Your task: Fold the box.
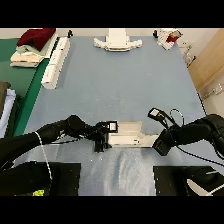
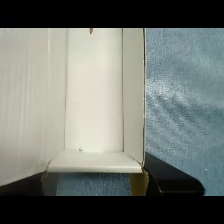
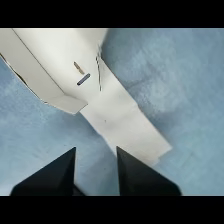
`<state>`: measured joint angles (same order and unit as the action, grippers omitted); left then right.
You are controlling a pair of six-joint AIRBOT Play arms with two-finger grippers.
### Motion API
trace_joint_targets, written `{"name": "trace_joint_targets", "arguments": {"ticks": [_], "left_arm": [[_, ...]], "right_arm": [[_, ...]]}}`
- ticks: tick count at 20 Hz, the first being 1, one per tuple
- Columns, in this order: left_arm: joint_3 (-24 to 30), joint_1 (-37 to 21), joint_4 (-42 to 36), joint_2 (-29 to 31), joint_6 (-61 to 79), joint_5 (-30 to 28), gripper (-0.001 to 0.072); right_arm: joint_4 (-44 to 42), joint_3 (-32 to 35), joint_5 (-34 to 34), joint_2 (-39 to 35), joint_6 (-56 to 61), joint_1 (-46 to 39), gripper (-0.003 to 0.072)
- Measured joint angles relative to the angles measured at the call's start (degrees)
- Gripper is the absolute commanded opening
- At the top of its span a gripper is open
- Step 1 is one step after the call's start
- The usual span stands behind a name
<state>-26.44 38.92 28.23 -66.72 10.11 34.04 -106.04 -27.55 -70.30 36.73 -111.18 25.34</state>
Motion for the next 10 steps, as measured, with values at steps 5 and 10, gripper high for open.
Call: {"name": "trace_joint_targets", "arguments": {"ticks": [5, 10], "left_arm": [[0.02, 0.0, 0.0, 0.0, -0.02, -0.02, 0.0524], [0.0, 0.0, 0.0, 0.0, -0.02, -0.04, 0.0524]], "right_arm": [[-23.96, 3.1, 11.82, 0.22, 18.14, 3.65, 0.0216], [-32.83, 0.37, 28.35, 7.23, 24.9, 7.3, 0.0216]]}}
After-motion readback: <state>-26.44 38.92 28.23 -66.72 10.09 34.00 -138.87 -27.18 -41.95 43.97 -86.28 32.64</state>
